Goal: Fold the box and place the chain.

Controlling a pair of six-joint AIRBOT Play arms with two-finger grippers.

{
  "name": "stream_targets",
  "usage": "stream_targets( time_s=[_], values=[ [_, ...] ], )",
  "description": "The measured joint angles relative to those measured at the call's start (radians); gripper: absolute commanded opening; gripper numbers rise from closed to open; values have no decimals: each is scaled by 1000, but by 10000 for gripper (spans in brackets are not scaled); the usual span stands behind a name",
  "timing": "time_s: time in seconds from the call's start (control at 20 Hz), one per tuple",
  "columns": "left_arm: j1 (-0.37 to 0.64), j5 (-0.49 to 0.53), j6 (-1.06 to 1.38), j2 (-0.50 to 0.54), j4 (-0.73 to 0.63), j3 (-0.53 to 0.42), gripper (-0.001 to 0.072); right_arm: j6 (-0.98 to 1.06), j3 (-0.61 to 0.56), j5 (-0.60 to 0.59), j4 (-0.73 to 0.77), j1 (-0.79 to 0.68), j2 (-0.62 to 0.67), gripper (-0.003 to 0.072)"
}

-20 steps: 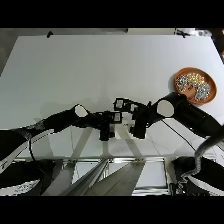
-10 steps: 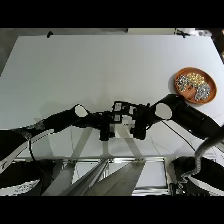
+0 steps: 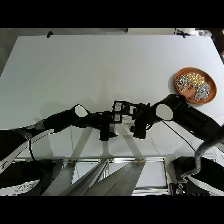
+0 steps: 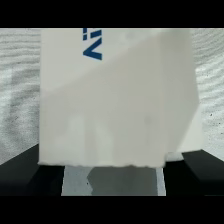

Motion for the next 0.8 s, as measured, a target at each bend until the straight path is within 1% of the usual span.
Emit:
stream_targets(
  time_s=[0.05, 0.25, 0.55, 0.8],
  values=[
    [0, 0, 0, 0, 0, 0, 150, 0, 0, -5, -5, 0, 11, 430],
    [0, 0, 1, 0, 0, 0, 150, 3, 0, -21, -17, 0, 39, 429],
    [0, 0, -2, 0, 0, 0, 150, 36, -4, -71, -23, 0, 33, 429],
    [0, 0, -2, 0, 0, 0, 150, 45, -50, -101, -11, 0, 28, 429]
  ],
)
